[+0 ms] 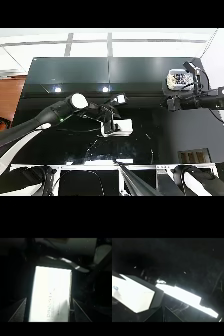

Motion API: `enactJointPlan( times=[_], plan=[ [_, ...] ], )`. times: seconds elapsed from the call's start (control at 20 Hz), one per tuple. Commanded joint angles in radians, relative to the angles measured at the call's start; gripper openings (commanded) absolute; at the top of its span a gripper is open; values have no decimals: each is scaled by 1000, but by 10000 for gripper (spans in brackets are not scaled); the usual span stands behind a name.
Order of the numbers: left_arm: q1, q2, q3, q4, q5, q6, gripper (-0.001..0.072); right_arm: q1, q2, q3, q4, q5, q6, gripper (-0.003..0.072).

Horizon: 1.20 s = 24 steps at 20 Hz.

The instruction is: Fold the box and place the chain.

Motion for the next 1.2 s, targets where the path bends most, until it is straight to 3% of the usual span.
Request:
enactJointPlan(
  times=[0.0,0.6,0.8,1.1,1.15],
  plan=[
    [-49,-40,32,100,-25,-65,712,-1,1,-40,-11,-14,-16,15],
    [-54,-40,72,134,-87,-85,712,0,1,-98,-10,-70,-19,15],
    [-74,-40,74,233,-109,-85,712,0,1,-98,-8,-71,-19,15],
    [-158,-88,74,438,-63,-196,711,0,1,-98,-8,-77,-18,15],
    [-166,-88,75,459,-51,-241,650,0,1,-98,-8,-77,-13,15]
  ],
)
